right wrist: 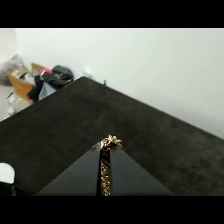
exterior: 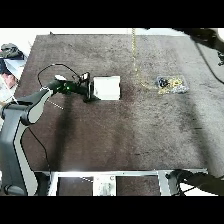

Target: Fold the box and place the chain.

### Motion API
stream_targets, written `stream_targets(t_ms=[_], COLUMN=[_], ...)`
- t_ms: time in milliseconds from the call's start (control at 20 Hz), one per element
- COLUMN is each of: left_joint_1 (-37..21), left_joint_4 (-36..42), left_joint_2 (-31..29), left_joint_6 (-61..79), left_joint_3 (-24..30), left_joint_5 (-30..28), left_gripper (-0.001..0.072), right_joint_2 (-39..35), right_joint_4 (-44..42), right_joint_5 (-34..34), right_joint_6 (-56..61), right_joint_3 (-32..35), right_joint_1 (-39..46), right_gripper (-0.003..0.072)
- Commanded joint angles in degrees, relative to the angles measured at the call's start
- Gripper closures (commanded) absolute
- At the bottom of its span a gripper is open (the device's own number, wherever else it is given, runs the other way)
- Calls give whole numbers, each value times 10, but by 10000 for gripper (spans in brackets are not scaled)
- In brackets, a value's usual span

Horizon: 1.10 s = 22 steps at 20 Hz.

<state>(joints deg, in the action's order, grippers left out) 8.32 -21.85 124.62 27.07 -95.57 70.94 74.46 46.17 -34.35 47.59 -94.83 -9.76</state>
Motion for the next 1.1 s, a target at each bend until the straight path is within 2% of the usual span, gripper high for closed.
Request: stream_targets(t_ms=[0,200,550,900,950,1000,1050], left_joint_1=[0,0,0,0,0,0,0], left_joint_4=[0,0,0,0,0,0,0], left_joint_2=[0,0,0,0,0,0,0], left_joint_6=[0,0,0,0,0,0,0], left_joint_3=[0,0,0,0,0,0,0], left_joint_5=[0,0,0,0,0,0,0], left_gripper=[291,291,290,291,290,291,291], right_joint_2=[40,89,177,221,221,219,215], right_joint_4=[-2,-1,1,58,93,120,127], right_joint_5=[-12,-61,-131,-142,-141,-141,-142], right_joint_6=[2,2,2,16,54,78,98], right_joint_3=[0,1,4,5,4,4,4], right_joint_1=[-43,-74,-75,-74,-73,-68,-57], right_gripper=[698,698,698,693,471,404,415])
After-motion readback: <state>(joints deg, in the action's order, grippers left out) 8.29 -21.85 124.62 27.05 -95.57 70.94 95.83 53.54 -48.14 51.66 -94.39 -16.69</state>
